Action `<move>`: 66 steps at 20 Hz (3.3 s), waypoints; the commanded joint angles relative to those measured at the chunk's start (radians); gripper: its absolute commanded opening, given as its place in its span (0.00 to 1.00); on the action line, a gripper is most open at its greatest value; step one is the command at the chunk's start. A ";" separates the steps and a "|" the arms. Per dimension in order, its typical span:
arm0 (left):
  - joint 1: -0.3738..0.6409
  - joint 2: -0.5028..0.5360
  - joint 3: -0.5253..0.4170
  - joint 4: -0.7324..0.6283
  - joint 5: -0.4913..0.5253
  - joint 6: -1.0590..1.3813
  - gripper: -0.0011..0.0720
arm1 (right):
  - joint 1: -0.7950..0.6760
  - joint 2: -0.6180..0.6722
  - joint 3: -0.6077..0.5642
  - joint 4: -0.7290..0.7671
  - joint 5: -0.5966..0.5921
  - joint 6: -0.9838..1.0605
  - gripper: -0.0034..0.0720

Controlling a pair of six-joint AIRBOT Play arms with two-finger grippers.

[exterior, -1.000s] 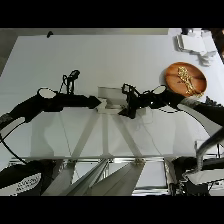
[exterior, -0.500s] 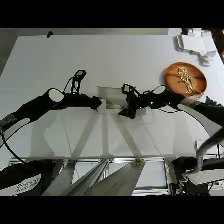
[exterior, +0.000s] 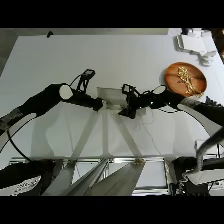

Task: Fold the box and place the chain.

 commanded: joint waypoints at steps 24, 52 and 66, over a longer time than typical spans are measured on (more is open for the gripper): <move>-0.210 -0.151 0.186 0.377 -0.146 -0.698 0.10 | 0.000 0.001 0.000 0.001 0.000 0.001 0.58; 0.380 -0.104 0.183 -0.398 -0.389 1.437 0.96 | 0.000 0.001 0.000 0.001 0.000 0.001 0.58; 0.357 -0.307 0.183 -0.562 -0.467 1.896 0.99 | 0.000 0.001 0.000 0.001 0.000 0.001 0.58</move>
